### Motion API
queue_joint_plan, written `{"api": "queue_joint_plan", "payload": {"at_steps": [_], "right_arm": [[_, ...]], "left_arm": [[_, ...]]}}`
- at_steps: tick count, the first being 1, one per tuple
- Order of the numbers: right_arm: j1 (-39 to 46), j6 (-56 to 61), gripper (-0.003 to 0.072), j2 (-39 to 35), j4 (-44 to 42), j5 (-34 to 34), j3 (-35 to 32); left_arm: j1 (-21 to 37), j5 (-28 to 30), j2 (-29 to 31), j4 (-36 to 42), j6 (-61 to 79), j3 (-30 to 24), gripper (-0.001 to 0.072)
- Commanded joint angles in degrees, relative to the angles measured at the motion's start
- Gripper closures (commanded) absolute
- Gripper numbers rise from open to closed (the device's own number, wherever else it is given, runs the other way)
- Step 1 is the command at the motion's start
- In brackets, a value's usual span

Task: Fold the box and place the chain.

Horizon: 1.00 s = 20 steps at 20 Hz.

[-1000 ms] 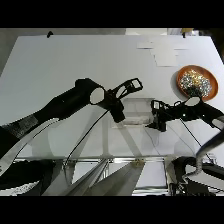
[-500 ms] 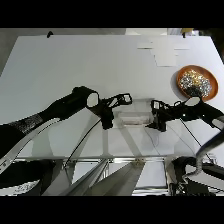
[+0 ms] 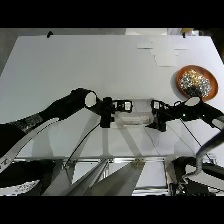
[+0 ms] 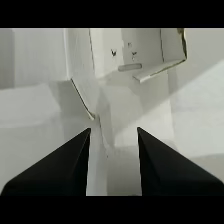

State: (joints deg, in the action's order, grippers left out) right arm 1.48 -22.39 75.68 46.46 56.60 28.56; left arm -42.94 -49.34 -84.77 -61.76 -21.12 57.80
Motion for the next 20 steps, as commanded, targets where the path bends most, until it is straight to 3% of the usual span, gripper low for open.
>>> {"api": "queue_joint_plan", "payload": {"at_steps": [1, 6, 9, 17, 18, 20], "right_arm": [[0.0, 0.0, 0.0156, 0.0, 0.0, 0.0, 0.0], [0.0, 0.0, 0.0156, 0.0, 0.0, 0.0, 0.0], [0.0, 0.0, 0.0156, 0.0, 0.0, 0.0, 0.0], [0.0, 0.0, 0.0156, 0.0, 0.0, 0.0, 0.0], [0.0, 0.0, 0.0156, 0.0, 0.0, 0.0, 0.0], [0.0, 0.0, 0.0156, 0.0, 0.0, 0.0, 0.0]], "left_arm": [[-0.2, 1.3, -1.0, 1.9, 3.3, -0.1, 0.0378], [-2.3, 2.1, -2.6, 2.4, 3.4, 0.0, 0.0383], [-3.4, 4.4, -3.4, 3.1, 3.3, -0.1, 0.0518], [-3.9, 7.6, -3.3, 7.4, 3.3, 0.0, 0.0531], [-4.2, 8.0, -3.3, 8.2, 3.4, 0.0, 0.0612], [-4.7, 9.0, -3.4, 8.7, 3.3, 0.0, 0.0642]]}}
